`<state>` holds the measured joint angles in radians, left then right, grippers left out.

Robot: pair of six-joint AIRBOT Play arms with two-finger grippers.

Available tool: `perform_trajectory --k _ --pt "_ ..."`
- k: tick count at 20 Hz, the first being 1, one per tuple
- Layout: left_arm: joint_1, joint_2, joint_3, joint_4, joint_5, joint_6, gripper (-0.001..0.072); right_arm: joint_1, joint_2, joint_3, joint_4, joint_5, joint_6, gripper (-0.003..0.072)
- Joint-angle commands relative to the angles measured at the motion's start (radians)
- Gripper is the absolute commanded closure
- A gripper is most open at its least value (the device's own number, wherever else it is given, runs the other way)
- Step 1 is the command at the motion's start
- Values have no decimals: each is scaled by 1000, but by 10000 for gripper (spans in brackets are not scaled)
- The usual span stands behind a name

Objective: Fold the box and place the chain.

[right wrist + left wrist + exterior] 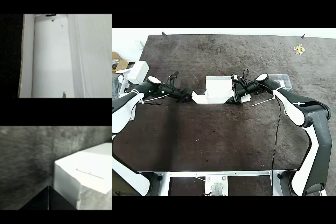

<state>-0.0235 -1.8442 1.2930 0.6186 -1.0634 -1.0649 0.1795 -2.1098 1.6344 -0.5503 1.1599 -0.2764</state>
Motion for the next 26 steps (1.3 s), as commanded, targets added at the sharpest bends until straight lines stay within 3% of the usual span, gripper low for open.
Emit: perform_trajectory --k 1,7,8,9,14,20,26 --pt "-6 -7 -11 -128 -35 69 697 0 -1 0 0 0 0 261" --pt "-6 -6 6 -177 -82 100 694 0 -1 0 0 0 0 261" --pt "-6 -6 6 -188 -93 105 543 0 -1 0 0 0 0 260" --pt "-6 -6 6 -209 -108 106 286 0 -1 0 0 0 0 261" --pt "-18 -6 50 -224 -141 104 296 0 -1 0 0 0 0 261" --pt "-93 -6 107 -126 -103 2 296 0 -1 0 0 0 0 261" --pt "-181 -6 239 114 -98 -235 296 0 -1 0 0 0 0 261"
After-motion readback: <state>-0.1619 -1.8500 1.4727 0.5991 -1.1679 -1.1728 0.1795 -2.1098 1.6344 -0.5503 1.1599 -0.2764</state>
